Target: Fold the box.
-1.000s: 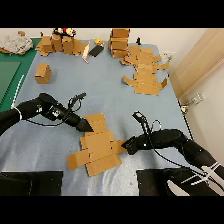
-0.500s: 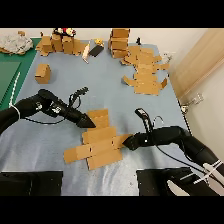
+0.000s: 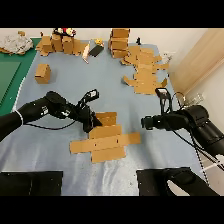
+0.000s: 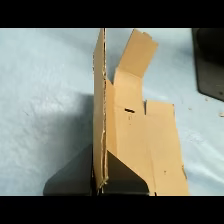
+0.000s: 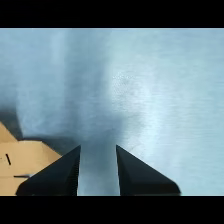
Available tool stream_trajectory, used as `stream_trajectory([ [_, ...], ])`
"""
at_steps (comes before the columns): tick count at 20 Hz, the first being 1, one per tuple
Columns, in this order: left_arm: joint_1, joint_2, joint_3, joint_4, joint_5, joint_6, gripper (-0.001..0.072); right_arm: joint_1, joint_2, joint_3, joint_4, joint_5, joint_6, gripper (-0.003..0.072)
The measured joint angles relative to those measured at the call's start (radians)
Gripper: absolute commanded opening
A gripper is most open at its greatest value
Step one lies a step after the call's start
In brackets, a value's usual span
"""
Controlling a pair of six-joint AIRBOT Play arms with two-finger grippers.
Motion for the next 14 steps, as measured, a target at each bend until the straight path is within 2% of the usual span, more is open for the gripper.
stream_trajectory([
  [7, -0.070, 0.145, -0.130, -0.146, 0.160, 0.311, 0.0010, 0.000, -0.033, 0.022, -0.069, 0.010, 0.095, 0.0355],
  [14, -0.146, 0.204, -0.198, -0.142, 0.278, 0.385, 0.0011, 0.000, -0.088, 0.024, -0.042, 0.061, 0.109, 0.0354],
])
